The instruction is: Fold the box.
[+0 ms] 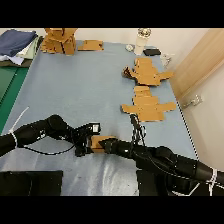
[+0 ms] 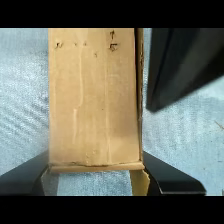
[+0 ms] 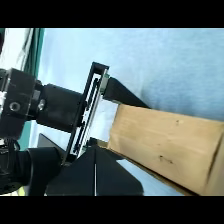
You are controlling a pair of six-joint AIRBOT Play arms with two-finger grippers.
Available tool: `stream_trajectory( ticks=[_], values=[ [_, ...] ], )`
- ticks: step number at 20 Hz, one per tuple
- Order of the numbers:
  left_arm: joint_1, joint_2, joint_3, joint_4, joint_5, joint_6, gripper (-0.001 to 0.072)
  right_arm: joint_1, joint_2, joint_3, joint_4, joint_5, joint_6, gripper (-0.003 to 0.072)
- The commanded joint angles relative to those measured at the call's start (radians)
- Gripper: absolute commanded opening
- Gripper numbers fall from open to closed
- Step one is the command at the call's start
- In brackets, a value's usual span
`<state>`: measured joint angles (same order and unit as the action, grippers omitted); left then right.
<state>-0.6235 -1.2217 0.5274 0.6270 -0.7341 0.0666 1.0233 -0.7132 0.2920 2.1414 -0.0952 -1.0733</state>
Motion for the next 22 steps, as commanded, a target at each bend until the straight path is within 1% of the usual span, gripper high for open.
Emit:
stream_trajectory(
  ticks=[1,4,7,8,11,12,15,22],
  values=[
    [0.0,0.0,0.0,0.0,0.001,0.0,0.0396,-0.128,0.056,0.004,-0.134,-0.226,0.003,0.0],
    [0.0,0.0,0.0,0.0,0.0,0.0,0.0396,-0.251,0.06,0.068,-0.297,-0.411,0.043,0.0001],
    [0.0,0.0,0.0,0.0,0.0,0.0,0.0396,-0.342,0.054,0.184,-0.51,-0.583,0.175,0.0],
    [0.0,0.0,0.0,0.0,0.001,0.0,0.0396,-0.371,0.043,0.221,-0.543,-0.655,0.204,0.0],
    [0.0,0.0,0.002,-0.004,0.002,0.0,0.0396,-0.437,-0.025,0.309,-0.544,-0.884,0.202,0.0001],
    [0.0,0.0,0.002,-0.003,0.001,0.0,0.0396,-0.437,-0.046,0.315,-0.544,-0.909,0.202,0.0002],
    [0.0,0.0,0.001,-0.003,0.001,0.0,0.0396,-0.435,-0.079,0.314,-0.537,-0.901,0.202,0.0002],
    [0.0,0.0,0.002,-0.008,0.004,0.0,0.0396,-0.435,-0.085,0.314,-0.537,-0.897,0.202,0.0002]
  ],
)
